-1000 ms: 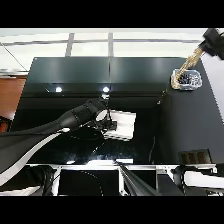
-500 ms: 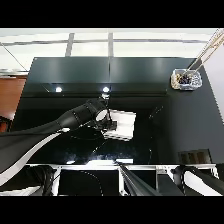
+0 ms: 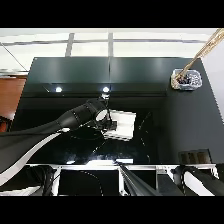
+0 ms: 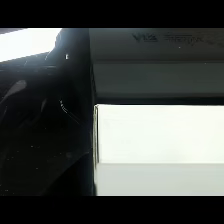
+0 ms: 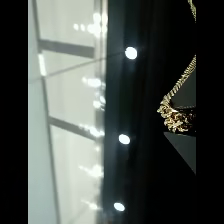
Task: Fold the box and place the chain.
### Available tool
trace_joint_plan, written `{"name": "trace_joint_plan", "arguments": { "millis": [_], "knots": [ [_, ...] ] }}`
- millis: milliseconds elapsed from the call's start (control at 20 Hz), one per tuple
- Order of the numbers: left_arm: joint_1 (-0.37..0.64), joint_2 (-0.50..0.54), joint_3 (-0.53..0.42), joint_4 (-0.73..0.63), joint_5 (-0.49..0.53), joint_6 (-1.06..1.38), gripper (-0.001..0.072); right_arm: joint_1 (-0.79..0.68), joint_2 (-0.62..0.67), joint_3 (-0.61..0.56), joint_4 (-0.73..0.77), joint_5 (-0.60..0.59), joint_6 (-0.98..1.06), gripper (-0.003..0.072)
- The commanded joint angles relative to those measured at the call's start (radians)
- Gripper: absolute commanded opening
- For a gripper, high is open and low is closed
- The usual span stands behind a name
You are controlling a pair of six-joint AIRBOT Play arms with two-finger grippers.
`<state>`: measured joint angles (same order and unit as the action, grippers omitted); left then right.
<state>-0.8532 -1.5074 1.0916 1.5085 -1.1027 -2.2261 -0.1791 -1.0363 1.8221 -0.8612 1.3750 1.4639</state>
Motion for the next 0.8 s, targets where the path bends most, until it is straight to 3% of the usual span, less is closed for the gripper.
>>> {"name": "trace_joint_plan", "arguments": {
  "millis": [0, 150, 450, 550, 750],
  "knots": [
    [0.001, 0.000, 0.001, 0.000, -0.001, 0.000, 0.0029, 0.107, 0.059, -0.063, -0.023, 0.102, -0.032, 0.0011],
    [0.001, 0.000, 0.001, 0.000, -0.001, 0.000, 0.0030, 0.192, 0.079, -0.110, -0.059, 0.178, -0.032, 0.0009],
    [0.001, 0.000, 0.001, 0.000, -0.002, 0.000, 0.0030, 0.341, 0.087, -0.324, 0.049, 0.332, -0.077, 0.0009],
    [0.001, 0.000, 0.001, 0.000, -0.002, 0.000, 0.0030, 0.383, 0.087, -0.395, 0.080, 0.323, -0.078, 0.0009],
    [0.001, 0.000, 0.001, -0.001, -0.001, 0.000, 0.0030, 0.467, 0.086, -0.509, 0.164, 0.188, -0.100, 0.0008]
  ]
}}
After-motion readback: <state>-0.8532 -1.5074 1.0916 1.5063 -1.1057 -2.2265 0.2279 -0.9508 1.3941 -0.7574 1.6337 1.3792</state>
